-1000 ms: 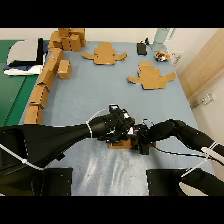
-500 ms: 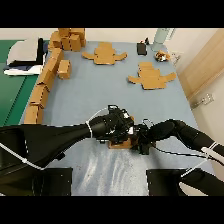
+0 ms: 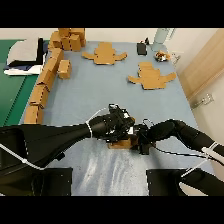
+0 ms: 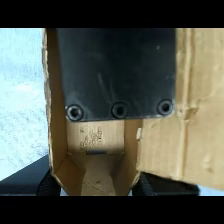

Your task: Fold the box.

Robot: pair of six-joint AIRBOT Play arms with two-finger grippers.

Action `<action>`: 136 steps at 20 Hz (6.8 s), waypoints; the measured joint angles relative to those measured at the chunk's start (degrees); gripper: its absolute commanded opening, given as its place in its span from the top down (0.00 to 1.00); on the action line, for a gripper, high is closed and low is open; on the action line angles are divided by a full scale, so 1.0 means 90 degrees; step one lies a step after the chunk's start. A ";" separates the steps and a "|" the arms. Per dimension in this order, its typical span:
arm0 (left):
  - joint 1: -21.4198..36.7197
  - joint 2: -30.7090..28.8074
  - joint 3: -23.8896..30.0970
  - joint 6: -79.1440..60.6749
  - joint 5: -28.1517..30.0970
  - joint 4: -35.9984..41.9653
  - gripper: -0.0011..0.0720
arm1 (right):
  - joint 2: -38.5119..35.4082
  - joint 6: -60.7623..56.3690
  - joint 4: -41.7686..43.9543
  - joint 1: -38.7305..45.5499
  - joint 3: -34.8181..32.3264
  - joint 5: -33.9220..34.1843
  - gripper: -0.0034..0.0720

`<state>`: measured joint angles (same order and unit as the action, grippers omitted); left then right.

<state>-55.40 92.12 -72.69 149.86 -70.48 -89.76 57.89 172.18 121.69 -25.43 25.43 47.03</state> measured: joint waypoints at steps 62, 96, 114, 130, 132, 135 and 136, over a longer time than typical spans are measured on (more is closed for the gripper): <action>0.4369 -0.0673 -0.0668 -0.9471 -0.1778 0.4209 0.96 | 0.0000 0.0000 0.0000 0.0000 0.0000 0.0000 0.33; 0.2618 -0.2521 0.4602 -1.7537 0.4017 0.7507 0.03 | 0.0000 0.0000 -0.0002 0.0000 0.0000 0.0000 0.33; 0.2268 -0.2154 0.4374 -1.7891 0.4216 0.7563 0.03 | 0.0000 0.0000 -0.0002 0.0000 0.0000 0.0000 0.33; 0.2229 -0.2064 0.4306 -1.8013 0.4143 0.7541 0.20 | 0.0000 0.0002 -0.0002 0.0000 0.0000 0.0000 0.33; 0.2225 -0.2062 0.4306 -1.8003 0.4148 0.7533 0.19 | 0.0000 0.0002 -0.0002 0.0000 0.0000 0.0000 0.33; 0.2225 -0.2062 0.4306 -1.7988 0.4150 0.7526 0.19 | 0.0000 0.0000 -0.0002 0.0000 0.0000 0.0000 0.33; 0.2225 -0.2062 0.4306 -1.7988 0.4153 0.7526 0.19 | 0.0000 0.0000 -0.0005 0.0000 0.0000 0.0000 0.33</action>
<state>-35.38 73.56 -33.93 -12.03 -33.10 -22.02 57.89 172.18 121.64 -25.43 25.43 47.03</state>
